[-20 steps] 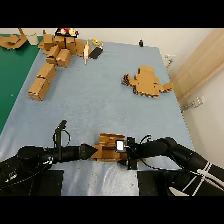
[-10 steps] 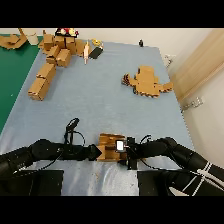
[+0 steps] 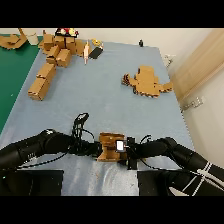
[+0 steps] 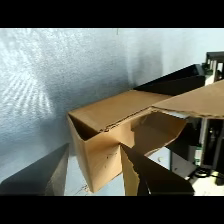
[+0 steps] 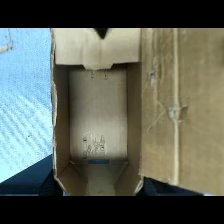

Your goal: Fold the box.

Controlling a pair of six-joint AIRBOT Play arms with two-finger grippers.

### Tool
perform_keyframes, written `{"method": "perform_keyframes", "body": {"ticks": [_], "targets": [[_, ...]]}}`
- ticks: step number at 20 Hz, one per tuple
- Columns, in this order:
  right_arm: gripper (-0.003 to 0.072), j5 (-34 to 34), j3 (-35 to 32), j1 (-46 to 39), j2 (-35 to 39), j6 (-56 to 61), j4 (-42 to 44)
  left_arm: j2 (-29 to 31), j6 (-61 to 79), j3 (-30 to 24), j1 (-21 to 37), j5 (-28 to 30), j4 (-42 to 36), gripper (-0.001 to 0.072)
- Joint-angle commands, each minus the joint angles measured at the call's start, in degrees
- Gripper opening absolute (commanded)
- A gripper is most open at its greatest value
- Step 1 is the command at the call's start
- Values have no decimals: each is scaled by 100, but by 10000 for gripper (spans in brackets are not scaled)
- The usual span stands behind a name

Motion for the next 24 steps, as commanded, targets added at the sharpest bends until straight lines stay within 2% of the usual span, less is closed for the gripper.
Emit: {"method": "perform_keyframes", "body": {"ticks": [1, 9, 18, 24], "targets": [[518, 2, -2, 4, 2, -2, -15, -173, -1357, 540, -269, -758, 1593, 478], [518, 13, -2, 4, 2, -2, -61, -960, -1932, 1215, -898, -951, 1797, 478], [518, 13, -2, 4, 2, -4, -61, -1908, -3213, 2188, -1471, -2133, 2833, 470], [519, 13, -2, 4, 2, -4, -59, -2269, -3633, 2404, -1495, -2140, 2970, 470]]}}
